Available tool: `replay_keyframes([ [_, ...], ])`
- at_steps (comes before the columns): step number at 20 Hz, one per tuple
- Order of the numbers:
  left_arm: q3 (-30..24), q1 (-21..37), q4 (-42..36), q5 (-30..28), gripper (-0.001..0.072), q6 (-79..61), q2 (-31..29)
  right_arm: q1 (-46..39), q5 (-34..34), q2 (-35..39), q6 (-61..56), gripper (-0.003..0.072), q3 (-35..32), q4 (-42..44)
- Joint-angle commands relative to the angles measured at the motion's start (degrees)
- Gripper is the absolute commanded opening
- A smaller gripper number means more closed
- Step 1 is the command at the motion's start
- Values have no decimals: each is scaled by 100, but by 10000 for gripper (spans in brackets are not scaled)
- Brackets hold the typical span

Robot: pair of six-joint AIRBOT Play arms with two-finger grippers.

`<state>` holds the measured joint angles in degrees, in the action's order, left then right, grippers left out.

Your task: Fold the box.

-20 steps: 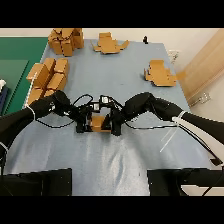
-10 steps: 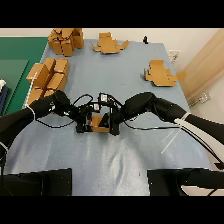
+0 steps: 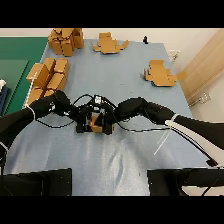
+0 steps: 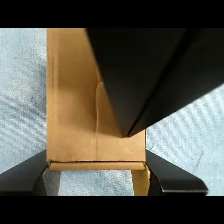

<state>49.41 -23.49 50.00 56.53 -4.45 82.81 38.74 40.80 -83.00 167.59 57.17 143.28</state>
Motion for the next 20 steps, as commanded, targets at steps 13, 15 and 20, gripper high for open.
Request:
replay_keyframes([
  [13, 2, 2, -96, -26, 18, 42, -109, -245, -118, 990, -1305, 7, -39, -1023],
  [15, 66, 4, -131, -186, 17, 474, -321, -463, -107, 1401, -2400, 7, -175, -2006],
  [20, 577, 629, -44, -918, 13, 2970, -1244, -1167, 44, 2393, -4164, 6, -822, -3606],
])
